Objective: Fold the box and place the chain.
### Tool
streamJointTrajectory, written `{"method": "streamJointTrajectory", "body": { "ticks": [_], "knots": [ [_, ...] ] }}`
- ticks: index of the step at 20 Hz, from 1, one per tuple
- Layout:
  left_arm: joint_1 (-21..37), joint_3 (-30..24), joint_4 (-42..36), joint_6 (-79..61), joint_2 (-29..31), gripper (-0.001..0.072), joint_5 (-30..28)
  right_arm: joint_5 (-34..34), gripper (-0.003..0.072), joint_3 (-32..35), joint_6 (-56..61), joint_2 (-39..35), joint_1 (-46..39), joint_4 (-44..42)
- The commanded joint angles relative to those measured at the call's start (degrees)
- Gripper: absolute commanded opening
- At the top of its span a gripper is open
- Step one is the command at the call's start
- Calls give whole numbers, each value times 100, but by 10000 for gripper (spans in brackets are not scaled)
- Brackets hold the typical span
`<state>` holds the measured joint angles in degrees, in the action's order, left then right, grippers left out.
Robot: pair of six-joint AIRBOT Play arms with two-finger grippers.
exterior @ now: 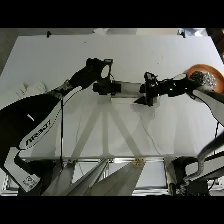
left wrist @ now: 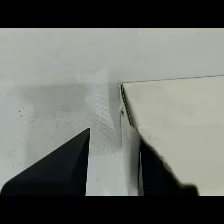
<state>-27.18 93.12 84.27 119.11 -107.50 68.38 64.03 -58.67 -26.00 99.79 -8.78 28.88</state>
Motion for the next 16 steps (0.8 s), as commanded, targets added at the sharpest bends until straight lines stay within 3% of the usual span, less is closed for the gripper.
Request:
{"method": "streamJointTrajectory", "body": {
  "ticks": [1,2,4,6,12,13,14,15,16],
  "knots": [
    [-9,13,0,201,-101,299,50,2,439,-2,2,0,2,-4],
    [-26,13,-68,195,-151,223,57,2,439,-2,2,0,2,-4],
    [-76,13,-109,177,-208,198,24,2,439,-2,2,0,2,-4],
    [-114,13,-111,177,-205,13,-48,2,439,-2,2,0,2,-4],
    [-114,13,-223,177,-195,18,96,2,439,-2,2,0,2,-4],
    [-111,13,-280,175,-186,34,140,2,439,-2,2,0,2,-4],
    [-101,20,-308,177,-168,185,225,2,439,-2,2,0,2,-4],
    [-87,20,-361,177,-133,443,280,2,439,-2,2,-2,2,-4],
    [-63,20,-417,175,-87,527,310,0,439,-2,2,0,2,-4]
  ]
}}
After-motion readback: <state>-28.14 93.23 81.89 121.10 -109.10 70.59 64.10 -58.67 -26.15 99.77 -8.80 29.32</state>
